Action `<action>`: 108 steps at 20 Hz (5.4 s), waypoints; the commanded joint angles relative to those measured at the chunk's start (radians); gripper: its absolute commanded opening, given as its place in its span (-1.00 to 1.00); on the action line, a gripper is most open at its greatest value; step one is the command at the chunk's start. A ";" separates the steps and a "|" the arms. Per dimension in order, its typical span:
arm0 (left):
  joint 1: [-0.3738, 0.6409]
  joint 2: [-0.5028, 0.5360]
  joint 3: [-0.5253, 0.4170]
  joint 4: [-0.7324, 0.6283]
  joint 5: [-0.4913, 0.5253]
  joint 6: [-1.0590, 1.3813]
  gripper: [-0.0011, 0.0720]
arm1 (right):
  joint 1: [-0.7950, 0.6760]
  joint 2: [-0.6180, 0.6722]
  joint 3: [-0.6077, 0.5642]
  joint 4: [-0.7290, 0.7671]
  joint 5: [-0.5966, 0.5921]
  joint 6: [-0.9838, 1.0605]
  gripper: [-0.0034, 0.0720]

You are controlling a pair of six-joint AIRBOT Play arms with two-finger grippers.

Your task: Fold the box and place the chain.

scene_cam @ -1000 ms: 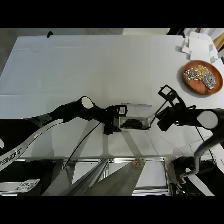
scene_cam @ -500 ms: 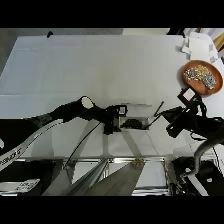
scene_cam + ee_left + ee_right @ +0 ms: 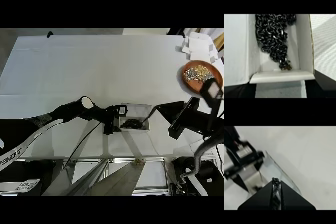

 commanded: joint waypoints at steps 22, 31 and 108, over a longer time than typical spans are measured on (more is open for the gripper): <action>0.001 0.000 0.000 0.000 0.000 0.000 -0.78 | 0.000 -0.315 0.028 0.306 0.021 -0.194 -0.89; 0.001 0.000 0.000 0.000 0.000 0.000 -0.78 | 0.000 -0.455 0.028 0.174 0.058 -0.213 -0.88; 0.001 0.000 0.000 0.000 0.000 0.000 -0.78 | 0.120 -0.674 0.145 -0.079 0.182 -0.482 -0.12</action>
